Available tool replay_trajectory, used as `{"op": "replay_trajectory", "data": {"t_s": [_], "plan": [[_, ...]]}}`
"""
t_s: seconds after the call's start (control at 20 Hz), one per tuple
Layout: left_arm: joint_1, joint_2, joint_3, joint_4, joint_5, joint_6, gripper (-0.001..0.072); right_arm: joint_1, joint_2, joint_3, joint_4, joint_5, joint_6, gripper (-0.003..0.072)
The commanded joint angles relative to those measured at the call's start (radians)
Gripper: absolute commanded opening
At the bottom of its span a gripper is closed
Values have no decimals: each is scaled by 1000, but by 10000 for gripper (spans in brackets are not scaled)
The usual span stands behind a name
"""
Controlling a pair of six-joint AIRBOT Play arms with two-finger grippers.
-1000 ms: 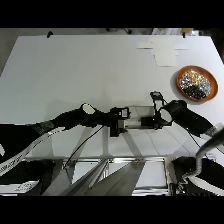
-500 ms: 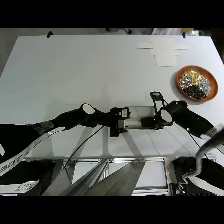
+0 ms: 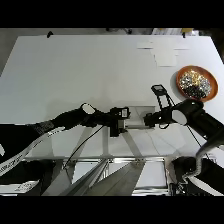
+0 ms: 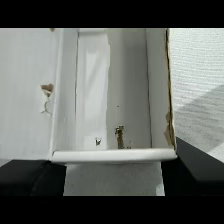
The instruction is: Fold the box and place the chain.
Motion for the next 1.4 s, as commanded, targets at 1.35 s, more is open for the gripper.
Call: {"op": "replay_trajectory", "data": {"t_s": [1.35], "plan": [[0, 0, 0, 0, 0, 0, 171, -830, -570, 476, 1, -87, -423, 171]]}}
